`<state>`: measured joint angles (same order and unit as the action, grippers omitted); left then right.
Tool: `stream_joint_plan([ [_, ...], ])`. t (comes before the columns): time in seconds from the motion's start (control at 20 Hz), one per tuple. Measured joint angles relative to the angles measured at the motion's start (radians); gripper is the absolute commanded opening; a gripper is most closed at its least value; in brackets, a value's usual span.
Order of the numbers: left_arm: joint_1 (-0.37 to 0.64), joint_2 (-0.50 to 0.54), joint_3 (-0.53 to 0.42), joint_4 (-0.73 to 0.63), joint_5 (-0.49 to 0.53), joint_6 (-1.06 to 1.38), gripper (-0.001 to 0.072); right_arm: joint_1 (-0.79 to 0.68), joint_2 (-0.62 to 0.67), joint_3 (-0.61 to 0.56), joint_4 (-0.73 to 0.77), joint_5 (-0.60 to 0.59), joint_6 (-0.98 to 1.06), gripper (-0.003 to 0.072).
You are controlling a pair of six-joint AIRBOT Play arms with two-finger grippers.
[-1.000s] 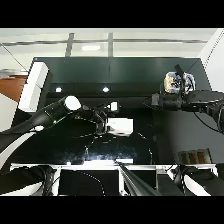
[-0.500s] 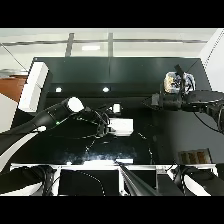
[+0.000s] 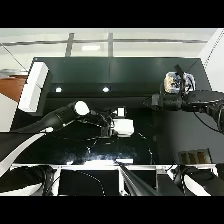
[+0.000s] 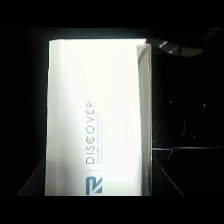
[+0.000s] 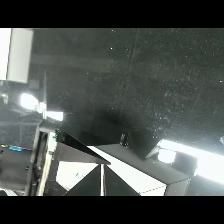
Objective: Fold the box and place the chain.
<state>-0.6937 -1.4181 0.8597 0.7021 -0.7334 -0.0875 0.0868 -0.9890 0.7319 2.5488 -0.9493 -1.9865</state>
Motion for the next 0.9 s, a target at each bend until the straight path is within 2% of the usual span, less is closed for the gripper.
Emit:
stream_joint_plan([
  [0.05, -0.005, -0.005, 0.000, 0.010, 0.012, -0.027, 0.0657, 0.000, 0.000, 0.000, -0.002, 0.001, 0.000, 0.0026],
  [0.15, -0.011, -0.011, 0.003, 0.056, 0.017, -0.108, 0.0312, -0.004, 0.000, 0.000, -0.002, 0.004, 0.000, 0.0026],
  [0.2, -0.011, -0.011, 0.008, 0.092, 0.014, -0.160, 0.0212, -0.009, 0.000, 0.000, -0.003, 0.007, 0.000, 0.0027],
  [0.3, 0.005, -0.002, 0.025, 0.187, -0.041, -0.262, 0.0134, -0.030, 0.003, 0.003, -0.003, 0.010, 0.000, 0.0026],
  [0.45, 0.080, 0.039, 0.053, 0.320, -0.169, -0.412, 0.0097, -0.088, 0.020, 0.009, -0.003, 0.007, 0.000, 0.0026],
  [0.5, 0.124, 0.062, 0.058, 0.362, -0.213, -0.457, 0.0054, -0.109, 0.027, 0.010, -0.003, 0.005, 0.000, 0.0026],
  [0.6, 0.237, 0.117, 0.066, 0.414, -0.303, -0.541, 0.0048, -0.151, 0.039, 0.011, -0.004, -0.010, 0.000, 0.0026],
  [0.75, 0.473, 0.210, 0.067, 0.481, -0.436, -0.632, 0.0048, -0.188, 0.048, 0.012, -0.012, -0.027, -0.003, 0.0026],
  [0.9, 0.753, 0.295, 0.045, 0.510, -0.508, -0.686, 0.0048, -0.202, 0.051, 0.012, -0.021, -0.034, -0.007, 0.0027],
])
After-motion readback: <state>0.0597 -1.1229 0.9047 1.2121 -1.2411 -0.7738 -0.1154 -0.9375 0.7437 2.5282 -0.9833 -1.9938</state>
